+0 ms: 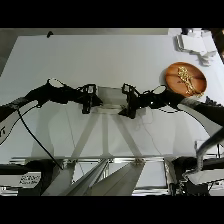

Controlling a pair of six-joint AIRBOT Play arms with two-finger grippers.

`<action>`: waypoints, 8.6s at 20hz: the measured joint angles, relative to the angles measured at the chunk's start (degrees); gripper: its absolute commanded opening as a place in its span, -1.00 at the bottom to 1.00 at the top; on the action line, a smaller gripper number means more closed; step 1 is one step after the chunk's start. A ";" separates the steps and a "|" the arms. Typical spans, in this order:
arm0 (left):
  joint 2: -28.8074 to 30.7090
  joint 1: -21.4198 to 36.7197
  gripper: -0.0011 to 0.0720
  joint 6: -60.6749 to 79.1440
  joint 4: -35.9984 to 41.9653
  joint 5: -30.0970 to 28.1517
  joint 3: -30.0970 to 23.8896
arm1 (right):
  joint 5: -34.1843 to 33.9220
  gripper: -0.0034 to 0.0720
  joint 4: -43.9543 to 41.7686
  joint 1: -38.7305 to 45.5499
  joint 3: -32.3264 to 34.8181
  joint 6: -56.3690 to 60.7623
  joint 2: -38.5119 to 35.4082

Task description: Fold the box and place the chain.

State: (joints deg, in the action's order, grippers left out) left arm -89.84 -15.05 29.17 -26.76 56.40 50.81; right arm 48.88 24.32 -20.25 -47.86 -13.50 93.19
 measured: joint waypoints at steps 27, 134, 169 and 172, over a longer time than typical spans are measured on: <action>16.57 13.84 -0.96 -78.31 -23.04 -1.75 -11.43 | 0.00 0.16 0.02 0.00 0.00 -0.04 0.00; 15.26 -3.65 0.45 -108.93 -42.91 5.22 10.80 | -0.02 0.16 0.02 0.00 0.00 -0.02 0.00; -9.07 4.48 0.97 -0.72 -6.29 15.52 10.73 | -0.02 0.16 0.24 0.00 -0.02 -0.28 0.00; -10.01 3.26 0.96 -0.90 -5.95 15.26 10.73 | 0.04 0.16 0.31 0.00 -0.02 -0.33 -0.02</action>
State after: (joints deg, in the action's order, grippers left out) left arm -99.85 -11.79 28.27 -32.71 71.66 61.54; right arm 48.93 24.62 -20.25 -47.88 -13.82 93.17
